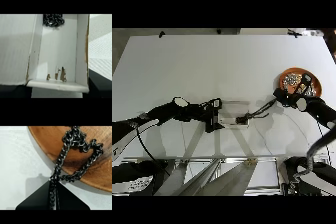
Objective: Fold the box and place the chain.
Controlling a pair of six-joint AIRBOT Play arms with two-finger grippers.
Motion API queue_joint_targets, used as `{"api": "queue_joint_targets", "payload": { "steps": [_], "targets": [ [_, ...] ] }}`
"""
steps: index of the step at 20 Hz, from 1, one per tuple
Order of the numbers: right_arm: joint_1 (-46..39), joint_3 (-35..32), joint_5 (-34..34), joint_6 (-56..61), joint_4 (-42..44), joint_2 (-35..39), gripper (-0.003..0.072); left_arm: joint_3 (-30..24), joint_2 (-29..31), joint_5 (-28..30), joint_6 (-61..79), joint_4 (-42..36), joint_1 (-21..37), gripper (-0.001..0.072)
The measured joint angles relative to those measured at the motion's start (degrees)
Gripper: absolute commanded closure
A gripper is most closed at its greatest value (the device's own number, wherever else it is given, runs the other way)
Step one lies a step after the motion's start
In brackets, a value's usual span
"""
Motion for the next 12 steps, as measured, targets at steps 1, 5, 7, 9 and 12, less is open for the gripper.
{"api": "queue_joint_targets", "payload": {
  "steps": [1, 5, 7, 9, 12],
  "targets": [
    [0.42, 0.0, 0.35, -1.88, 0.26, 1.07, 0.0676, 0.0, 0.0, 0.0, 0.02, 0.0, 0.0, 0.0696],
    [4.11, 0.0, 5.29, -14.19, 0.63, 9.97, 0.0677, 0.02, 0.0, 0.0, 0.02, 0.0, 0.0, 0.0696],
    [7.45, 0.0, 9.92, -18.93, 0.68, 15.87, 0.0677, 0.02, 0.0, 0.0, 0.02, 0.0, 0.0, 0.0696],
    [11.76, 0.0, 15.02, -21.73, 0.87, 21.33, 0.0676, 0.02, 0.0, 0.0, 0.0, 0.0, 0.0, 0.0696],
    [19.52, -0.02, 20.63, -23.45, 0.87, 27.17, 0.0676, 0.02, 0.0, 0.0, 0.02, 0.0, 0.0, 0.0696]
  ]
}}
